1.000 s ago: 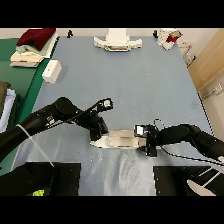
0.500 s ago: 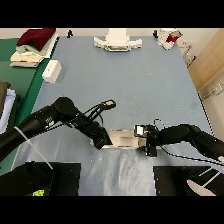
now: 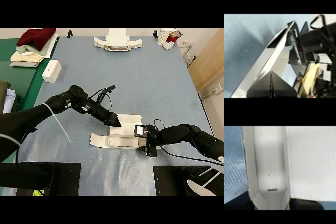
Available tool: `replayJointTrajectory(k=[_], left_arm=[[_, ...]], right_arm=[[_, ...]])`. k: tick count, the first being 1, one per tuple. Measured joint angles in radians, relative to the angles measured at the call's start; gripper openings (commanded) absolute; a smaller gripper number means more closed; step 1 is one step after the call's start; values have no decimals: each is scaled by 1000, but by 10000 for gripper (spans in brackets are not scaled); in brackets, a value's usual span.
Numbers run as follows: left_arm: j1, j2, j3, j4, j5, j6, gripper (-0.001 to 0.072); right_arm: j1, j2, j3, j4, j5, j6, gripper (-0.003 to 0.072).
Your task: Fold the box.
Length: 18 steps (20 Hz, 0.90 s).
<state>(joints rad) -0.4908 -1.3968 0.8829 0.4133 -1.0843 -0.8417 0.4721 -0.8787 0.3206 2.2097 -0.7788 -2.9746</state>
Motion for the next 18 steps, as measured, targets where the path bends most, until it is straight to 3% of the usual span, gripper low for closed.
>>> replayJointTrajectory(k=[4, 9, 14, 18], left_arm=[[10, -101, 8, -12, -19, -43, 14], [10, -142, 11, -13, -24, -63, 14], [11, -140, 16, -7, -14, -42, 13], [24, -54, 26, 2, -14, 16, 12]], right_arm=[[0, 0, 0, 0, 0, 0, 509], [0, 0, 0, 0, 0, 1, 509], [0, 0, 0, 0, 0, 1, 508], [0, 0, 0, 0, 0, 0, 509]])
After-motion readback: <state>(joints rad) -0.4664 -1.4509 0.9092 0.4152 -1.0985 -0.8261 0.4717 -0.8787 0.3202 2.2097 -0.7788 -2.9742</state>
